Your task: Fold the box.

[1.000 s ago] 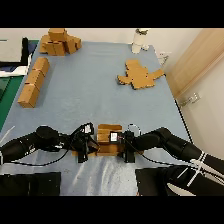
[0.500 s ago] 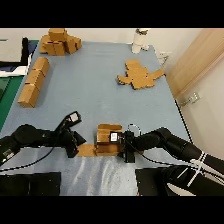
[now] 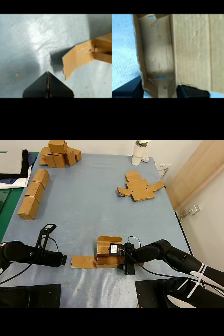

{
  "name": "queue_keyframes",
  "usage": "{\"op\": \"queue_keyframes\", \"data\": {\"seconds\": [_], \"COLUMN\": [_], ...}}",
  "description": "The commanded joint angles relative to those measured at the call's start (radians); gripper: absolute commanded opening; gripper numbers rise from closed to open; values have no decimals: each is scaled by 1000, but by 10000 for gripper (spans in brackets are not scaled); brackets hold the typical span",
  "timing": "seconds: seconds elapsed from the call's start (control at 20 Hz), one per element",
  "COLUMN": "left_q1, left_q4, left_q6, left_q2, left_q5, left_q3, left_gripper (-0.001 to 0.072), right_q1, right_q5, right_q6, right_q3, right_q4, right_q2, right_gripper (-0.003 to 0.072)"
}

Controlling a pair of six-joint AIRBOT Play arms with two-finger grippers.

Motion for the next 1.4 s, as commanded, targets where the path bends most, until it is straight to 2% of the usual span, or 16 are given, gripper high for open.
{"op": "queue_keyframes", "data": {"seconds": [0.0,0.2,0.4,0.65,1.0,1.2,1.35], "left_q1": [-33,-118,-134,-134,-134,-134,-133], "left_q4": [-125,-313,-421,-488,-491,-607,-611], "left_q6": [26,140,205,275,327,414,453], "left_q2": [-94,-188,-174,-166,-174,-174,-174], "left_q5": [6,101,117,76,90,89,90], "left_q3": [-10,-9,-9,-10,-9,-9,-7], "left_gripper": [11,10,10,10,11,13,16], "right_q1": [0,0,0,0,0,0,0], "right_q5": [0,0,0,0,0,0,0], "right_q6": [0,0,0,0,0,0,0], "right_q3": [1,1,1,1,1,1,1], "right_q4": [0,0,0,0,0,0,0], "right_q2": [0,0,0,0,0,0,0], "right_gripper": [442,442,442,442,442,443,442]}}
